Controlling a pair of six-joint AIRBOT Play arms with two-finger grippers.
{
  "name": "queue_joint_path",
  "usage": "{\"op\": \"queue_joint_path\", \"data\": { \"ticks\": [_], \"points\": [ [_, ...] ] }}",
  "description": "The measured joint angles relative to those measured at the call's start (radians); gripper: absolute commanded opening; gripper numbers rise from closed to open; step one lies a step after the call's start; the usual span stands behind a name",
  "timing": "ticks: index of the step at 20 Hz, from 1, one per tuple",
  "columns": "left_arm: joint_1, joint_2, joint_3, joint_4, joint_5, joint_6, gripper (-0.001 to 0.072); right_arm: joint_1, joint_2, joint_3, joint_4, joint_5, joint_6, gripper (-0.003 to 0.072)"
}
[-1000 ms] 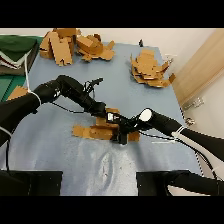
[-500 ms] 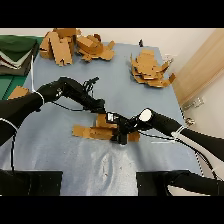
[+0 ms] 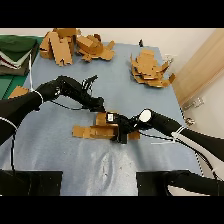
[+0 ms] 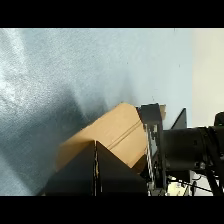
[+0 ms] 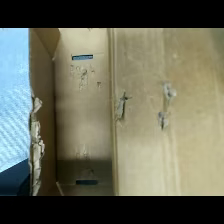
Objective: Fold the box.
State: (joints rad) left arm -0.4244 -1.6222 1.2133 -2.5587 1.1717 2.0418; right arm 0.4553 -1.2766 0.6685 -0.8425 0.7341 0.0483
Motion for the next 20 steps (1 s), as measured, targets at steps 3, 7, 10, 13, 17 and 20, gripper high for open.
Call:
{"op": "queue_joint_path", "data": {
  "ticks": [3, 7, 10, 13, 17, 20],
  "points": [
    [0.0, 0.0, 0.0, 0.0, 0.004, 0.0, 0.0012, 0.0, 0.001, 0.0, -0.009, -0.018, 0.035, 0.0718],
    [0.0, 0.0, 0.0, 0.0, 0.007, 0.001, 0.0012, -0.002, 0.019, 0.0, -0.047, -0.041, 0.067, 0.0713],
    [0.0, 0.0, 0.0, -0.001, 0.007, 0.002, 0.0012, -0.002, 0.037, 0.0, -0.07, -0.038, 0.079, 0.051],
    [-0.001, 0.0, 0.0, -0.005, 0.006, 0.002, 0.0012, 0.0, 0.044, 0.0, -0.084, -0.032, 0.087, 0.0534],
    [-0.014, 0.0, 0.0, -0.006, 0.006, 0.002, 0.0012, 0.0, 0.047, 0.0, -0.092, -0.024, 0.093, 0.0534],
    [-0.022, 0.0, 0.0, -0.008, 0.009, 0.004, 0.0012, 0.0, 0.047, 0.0, -0.094, -0.021, 0.094, 0.0534]
  ]
}}
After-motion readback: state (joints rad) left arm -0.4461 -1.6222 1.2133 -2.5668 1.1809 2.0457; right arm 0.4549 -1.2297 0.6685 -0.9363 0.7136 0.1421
